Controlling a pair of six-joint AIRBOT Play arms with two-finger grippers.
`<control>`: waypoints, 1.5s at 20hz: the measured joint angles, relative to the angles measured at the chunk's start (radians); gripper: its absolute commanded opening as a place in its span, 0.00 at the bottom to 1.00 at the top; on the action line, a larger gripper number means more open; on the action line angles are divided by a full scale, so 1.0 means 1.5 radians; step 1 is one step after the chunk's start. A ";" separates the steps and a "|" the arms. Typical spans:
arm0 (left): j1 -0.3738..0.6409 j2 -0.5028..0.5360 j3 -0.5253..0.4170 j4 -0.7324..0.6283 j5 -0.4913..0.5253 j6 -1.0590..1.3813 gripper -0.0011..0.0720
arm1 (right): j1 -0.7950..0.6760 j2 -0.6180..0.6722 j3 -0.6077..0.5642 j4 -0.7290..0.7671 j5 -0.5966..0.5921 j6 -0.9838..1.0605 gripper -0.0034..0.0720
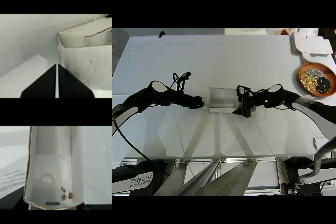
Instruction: Fold the box and place the chain.
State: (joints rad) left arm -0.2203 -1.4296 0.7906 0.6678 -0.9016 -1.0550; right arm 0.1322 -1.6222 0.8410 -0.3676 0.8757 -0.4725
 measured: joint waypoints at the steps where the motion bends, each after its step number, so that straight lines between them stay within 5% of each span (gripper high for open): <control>1: -0.001 0.000 0.000 -0.006 0.001 -0.001 0.34 | 0.000 0.000 0.000 0.000 0.000 0.000 0.64; 3: -0.002 0.000 0.000 -0.011 0.001 -0.003 0.42 | 0.000 0.000 0.000 0.000 0.000 0.000 0.64; 11: -0.001 0.022 0.000 -0.016 0.001 -0.014 0.44 | 0.000 0.000 0.000 0.000 0.000 0.000 0.64; 13: -0.001 0.030 0.000 -0.016 0.001 -0.014 0.62 | 0.000 0.000 0.000 0.000 0.000 0.000 0.64; 30: -0.030 0.036 0.000 -0.023 0.013 0.012 0.61 | 0.000 0.000 0.000 0.000 0.000 0.000 0.64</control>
State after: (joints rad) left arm -0.2653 -1.3758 0.7902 0.6327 -0.8814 -1.0374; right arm 0.1322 -1.6222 0.8410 -0.3676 0.8753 -0.4725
